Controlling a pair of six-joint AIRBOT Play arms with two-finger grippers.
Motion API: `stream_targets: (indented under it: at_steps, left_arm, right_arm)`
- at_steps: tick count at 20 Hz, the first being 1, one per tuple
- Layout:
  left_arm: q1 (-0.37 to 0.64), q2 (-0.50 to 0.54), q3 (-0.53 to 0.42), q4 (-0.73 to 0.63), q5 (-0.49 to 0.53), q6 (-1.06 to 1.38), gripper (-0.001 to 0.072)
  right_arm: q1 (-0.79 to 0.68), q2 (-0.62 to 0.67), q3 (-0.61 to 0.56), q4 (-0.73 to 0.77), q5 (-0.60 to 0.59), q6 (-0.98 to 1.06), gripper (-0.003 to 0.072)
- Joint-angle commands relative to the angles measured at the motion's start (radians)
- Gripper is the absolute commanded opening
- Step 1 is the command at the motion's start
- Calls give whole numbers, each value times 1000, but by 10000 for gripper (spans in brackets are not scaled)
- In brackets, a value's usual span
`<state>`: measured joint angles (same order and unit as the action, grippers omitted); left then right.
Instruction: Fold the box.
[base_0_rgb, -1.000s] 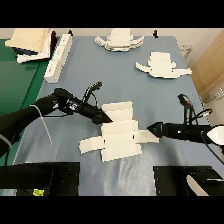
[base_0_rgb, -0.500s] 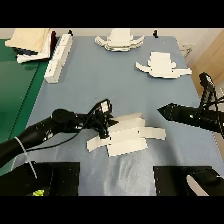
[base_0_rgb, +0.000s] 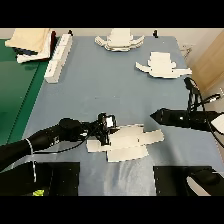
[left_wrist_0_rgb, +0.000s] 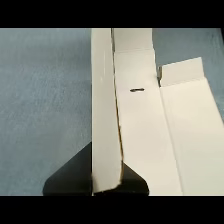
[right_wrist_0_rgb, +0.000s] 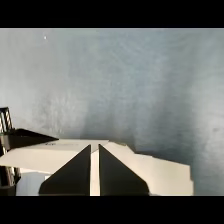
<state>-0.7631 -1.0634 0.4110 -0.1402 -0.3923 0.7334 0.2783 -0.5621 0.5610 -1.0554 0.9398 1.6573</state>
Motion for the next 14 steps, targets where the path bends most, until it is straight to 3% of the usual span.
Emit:
stream_targets:
  at_steps: [1, 8, 14]
  left_arm:
    - [-4, -19, -3, -15, -3, 22, 11]
    - [-3, -3, 6, -17, -13, 22, 13]
    - [-3, 161, 16, -17, -39, 14, 13]
  right_arm:
    - [28, -13, -50, 5, 37, 6, 5]
    - [27, -19, -236, 0, 26, 42, 4]
    - [27, -19, -267, -86, -39, 84, 3]
